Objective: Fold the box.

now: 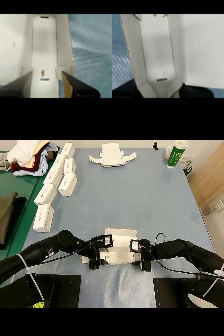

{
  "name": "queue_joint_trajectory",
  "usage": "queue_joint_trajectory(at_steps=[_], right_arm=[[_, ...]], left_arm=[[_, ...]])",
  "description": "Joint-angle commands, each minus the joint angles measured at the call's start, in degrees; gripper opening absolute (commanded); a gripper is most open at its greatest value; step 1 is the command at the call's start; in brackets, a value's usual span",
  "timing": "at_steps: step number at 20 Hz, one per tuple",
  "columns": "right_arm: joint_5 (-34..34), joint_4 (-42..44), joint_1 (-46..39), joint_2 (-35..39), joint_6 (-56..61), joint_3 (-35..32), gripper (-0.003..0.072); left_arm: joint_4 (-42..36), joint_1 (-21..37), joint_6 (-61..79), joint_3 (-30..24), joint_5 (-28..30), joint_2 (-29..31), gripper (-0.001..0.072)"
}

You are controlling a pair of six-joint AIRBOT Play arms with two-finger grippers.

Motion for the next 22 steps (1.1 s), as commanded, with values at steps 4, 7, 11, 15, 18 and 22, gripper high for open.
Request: queue_joint_trajectory(at_steps=[4, 7, 11, 15, 18, 22], right_arm=[[0.04, -0.02, 0.02, -0.04, 0.04, -0.04, 0.0517], [0.04, -0.2, 0.02, -0.04, 0.04, -0.04, 0.0517], [0.04, -0.2, 0.02, -0.04, 0.04, -0.04, 0.0517], [0.04, -0.22, 0.02, -0.04, 0.04, -0.04, 0.0517], [0.04, -0.22, 0.02, -0.04, 0.04, -0.04, 0.0517], [0.04, -0.22, 0.02, -0.04, 0.04, -0.04, 0.0517]], left_arm=[[4.02, -0.04, -3.93, 0.13, 0.59, 0.17, 0.0146], [23.58, -0.04, -29.03, 2.56, -3.17, 2.84, 0.0013], [46.49, -0.04, -67.6, 7.76, -16.74, 12.66, 0.0013], [63.84, 0.72, -108.24, 7.37, -29.31, 20.09, 0.0013], [54.9, 5.53, -110.05, 3.98, -27.52, 19.96, 0.0013], [36.57, 7.26, -105.61, -3.28, -14.8, 16.06, 0.0013]])
